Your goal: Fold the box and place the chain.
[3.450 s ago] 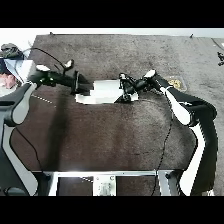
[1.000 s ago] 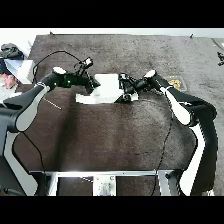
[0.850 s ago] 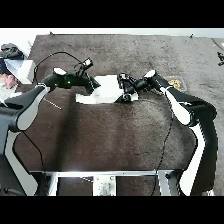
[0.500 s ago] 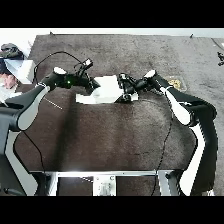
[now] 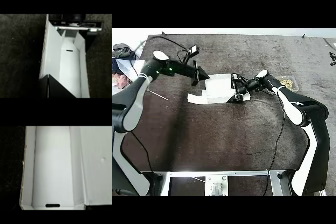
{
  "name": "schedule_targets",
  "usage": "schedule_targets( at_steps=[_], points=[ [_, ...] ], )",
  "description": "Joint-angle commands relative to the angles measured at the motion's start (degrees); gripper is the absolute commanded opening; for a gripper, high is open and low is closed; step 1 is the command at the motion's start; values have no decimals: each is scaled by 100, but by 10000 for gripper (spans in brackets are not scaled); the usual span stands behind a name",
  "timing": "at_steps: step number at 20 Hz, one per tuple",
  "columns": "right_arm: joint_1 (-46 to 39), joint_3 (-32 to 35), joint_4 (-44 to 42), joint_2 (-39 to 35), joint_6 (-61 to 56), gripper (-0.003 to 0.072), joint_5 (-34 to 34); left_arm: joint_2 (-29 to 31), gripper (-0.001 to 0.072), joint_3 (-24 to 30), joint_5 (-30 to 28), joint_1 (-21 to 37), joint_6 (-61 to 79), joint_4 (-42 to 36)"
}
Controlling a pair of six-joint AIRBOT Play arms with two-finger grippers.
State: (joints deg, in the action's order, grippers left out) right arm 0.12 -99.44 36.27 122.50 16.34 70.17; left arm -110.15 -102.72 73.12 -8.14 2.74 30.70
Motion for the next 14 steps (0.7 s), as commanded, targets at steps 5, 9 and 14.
schedule_targets(
  at_steps=[5,9,14],
  points=[
    [2,-2,-7,2,-9,433,-2,796,5,765,-238,70,-74,916],
    [2,-2,-7,2,-9,433,-4,748,228,1659,-750,68,105,1012],
    [2,-2,-7,2,-9,434,-4,728,655,2197,-1097,68,483,1410]
  ],
)
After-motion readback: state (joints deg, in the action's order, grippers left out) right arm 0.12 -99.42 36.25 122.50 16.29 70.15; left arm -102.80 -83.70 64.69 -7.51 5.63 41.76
